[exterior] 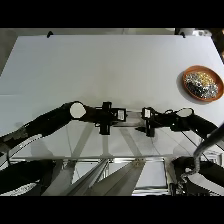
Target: Fold the box and place the chain.
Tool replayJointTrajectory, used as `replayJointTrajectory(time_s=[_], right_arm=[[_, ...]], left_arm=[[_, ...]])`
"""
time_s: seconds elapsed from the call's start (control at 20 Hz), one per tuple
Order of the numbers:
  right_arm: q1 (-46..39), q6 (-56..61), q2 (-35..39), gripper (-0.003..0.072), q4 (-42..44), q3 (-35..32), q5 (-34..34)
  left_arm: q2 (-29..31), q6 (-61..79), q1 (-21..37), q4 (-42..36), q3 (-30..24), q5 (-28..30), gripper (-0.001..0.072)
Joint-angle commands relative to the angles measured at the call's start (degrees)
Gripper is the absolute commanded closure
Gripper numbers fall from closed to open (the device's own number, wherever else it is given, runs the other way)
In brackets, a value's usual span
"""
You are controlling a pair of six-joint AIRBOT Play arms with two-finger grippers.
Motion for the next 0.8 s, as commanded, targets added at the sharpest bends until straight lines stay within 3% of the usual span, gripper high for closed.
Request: replayJointTrajectory(time_s=[0.0, 0.1, 0.35, 0.55, 0.75], right_arm=[[0.0, -0.07, 0.02, 0.0216, -0.07, 0.0, 0.13], [0.0, -0.07, 0.02, 0.0216, -0.04, 0.02, 0.13], [0.0, -0.07, 0.02, 0.0216, -0.04, 0.0, 0.15], [0.0, -0.07, 0.02, 0.0216, -0.04, 0.0, 0.15], [0.0, -0.07, 0.02, 0.0216, -0.07, 0.0, 0.13]], left_arm=[[5.88, -13.84, 1.03, 3.69, 0.0, -1.4, 0.0651], [9.53, -23.45, 3.17, 6.45, 0.0, -4.35, 0.0703], [16.37, -46.97, 11.43, 15.58, -0.52, -15.74, 0.0703], [16.74, -55.91, 19.41, 13.42, -6.16, -16.33, 0.0703], [14.73, -56.63, 23.08, 7.85, -10.45, -16.22, 0.0703]])
